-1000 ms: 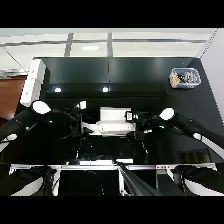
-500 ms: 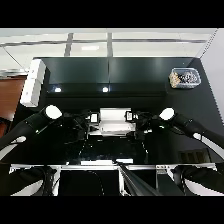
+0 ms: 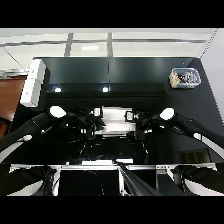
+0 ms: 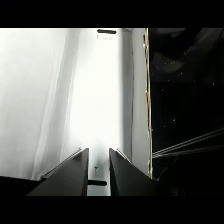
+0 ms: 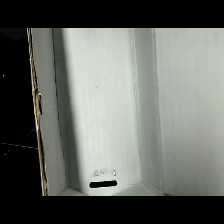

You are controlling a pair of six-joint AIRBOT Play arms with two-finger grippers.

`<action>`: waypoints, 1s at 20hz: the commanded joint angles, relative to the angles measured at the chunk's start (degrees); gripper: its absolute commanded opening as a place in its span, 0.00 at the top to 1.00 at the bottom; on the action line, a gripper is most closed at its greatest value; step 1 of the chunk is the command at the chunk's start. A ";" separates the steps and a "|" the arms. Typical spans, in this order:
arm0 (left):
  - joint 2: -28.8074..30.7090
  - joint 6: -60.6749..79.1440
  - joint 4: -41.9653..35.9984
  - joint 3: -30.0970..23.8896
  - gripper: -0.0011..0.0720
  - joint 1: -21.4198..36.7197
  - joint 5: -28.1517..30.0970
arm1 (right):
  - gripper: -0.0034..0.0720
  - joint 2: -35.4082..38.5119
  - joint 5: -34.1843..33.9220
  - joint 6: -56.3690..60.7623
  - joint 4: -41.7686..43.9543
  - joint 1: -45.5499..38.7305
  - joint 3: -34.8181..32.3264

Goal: Fold the box and place the chain.

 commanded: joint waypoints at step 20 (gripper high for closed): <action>20.31 -44.09 23.98 1.27 0.96 16.70 -10.29 | 0.94 -0.04 0.02 0.02 0.02 0.00 -0.02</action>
